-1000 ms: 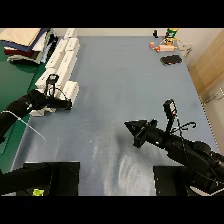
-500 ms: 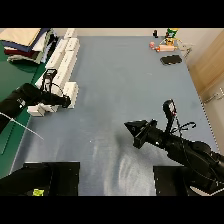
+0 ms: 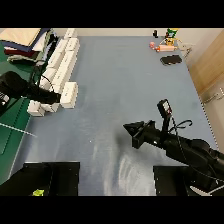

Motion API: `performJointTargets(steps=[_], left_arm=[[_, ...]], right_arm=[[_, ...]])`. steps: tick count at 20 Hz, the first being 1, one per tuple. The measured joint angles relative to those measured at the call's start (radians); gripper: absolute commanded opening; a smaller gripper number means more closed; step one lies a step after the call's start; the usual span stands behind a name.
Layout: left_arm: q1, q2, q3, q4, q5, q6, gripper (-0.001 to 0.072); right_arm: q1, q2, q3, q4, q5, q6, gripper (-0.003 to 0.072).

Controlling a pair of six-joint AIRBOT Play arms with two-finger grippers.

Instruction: Fold the box.

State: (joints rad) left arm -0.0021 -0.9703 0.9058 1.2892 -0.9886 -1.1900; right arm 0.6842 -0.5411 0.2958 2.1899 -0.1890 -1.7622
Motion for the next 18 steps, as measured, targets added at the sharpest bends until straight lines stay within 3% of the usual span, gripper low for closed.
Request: performJointTargets(steps=[5,9,12,18], left_arm=[[-0.061,-0.014,0.163,-0.014,-0.132,-0.03,0.0014],[-0.135,-0.114,0.283,-0.076,-0.22,-0.038,0.0014],[-0.184,-0.189,0.326,-0.129,-0.248,-0.041,0.0014],[-0.222,-0.247,0.348,-0.167,-0.268,-0.04,0.0014]], right_arm=[[-0.154,-0.272,0.299,-0.1,-0.285,0.027,0.0005],[-0.23,-0.546,0.64,-0.235,-0.57,0.11,0.0005],[-0.248,-0.706,0.841,-0.326,-0.721,0.186,0.0006],[-0.258,-0.83,0.985,-0.389,-0.845,0.248,0.0006]])
